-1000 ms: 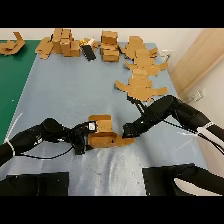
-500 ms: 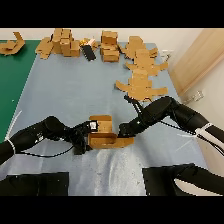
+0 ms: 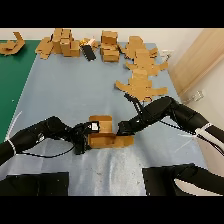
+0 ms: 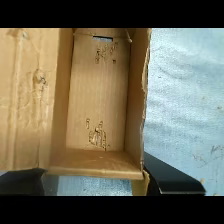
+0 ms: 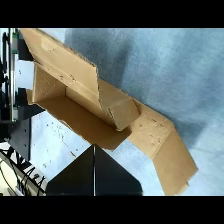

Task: Fold the box.

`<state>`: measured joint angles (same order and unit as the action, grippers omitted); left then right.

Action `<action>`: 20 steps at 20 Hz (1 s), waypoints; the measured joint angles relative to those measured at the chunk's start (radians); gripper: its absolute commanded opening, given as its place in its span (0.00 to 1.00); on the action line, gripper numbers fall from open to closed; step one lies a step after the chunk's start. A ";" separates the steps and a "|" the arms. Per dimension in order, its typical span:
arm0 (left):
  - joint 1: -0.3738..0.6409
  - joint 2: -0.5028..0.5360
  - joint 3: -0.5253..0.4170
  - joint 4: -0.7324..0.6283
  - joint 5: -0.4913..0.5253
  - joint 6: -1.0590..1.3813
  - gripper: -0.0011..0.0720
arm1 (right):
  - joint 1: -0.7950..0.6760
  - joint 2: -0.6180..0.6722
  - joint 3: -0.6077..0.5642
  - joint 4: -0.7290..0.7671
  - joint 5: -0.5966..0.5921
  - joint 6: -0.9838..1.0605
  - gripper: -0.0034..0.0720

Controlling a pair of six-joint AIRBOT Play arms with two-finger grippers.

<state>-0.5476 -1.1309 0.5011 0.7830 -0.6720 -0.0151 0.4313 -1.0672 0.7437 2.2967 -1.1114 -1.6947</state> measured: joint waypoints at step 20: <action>-0.014 -0.003 -0.002 -0.016 0.023 -0.002 0.51 | 0.000 0.000 0.000 0.004 0.029 -0.001 0.05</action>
<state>-0.5613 -1.1343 0.4988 0.7673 -0.6487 -0.0170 0.4313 -1.0672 0.7437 2.3009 -1.0824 -1.6955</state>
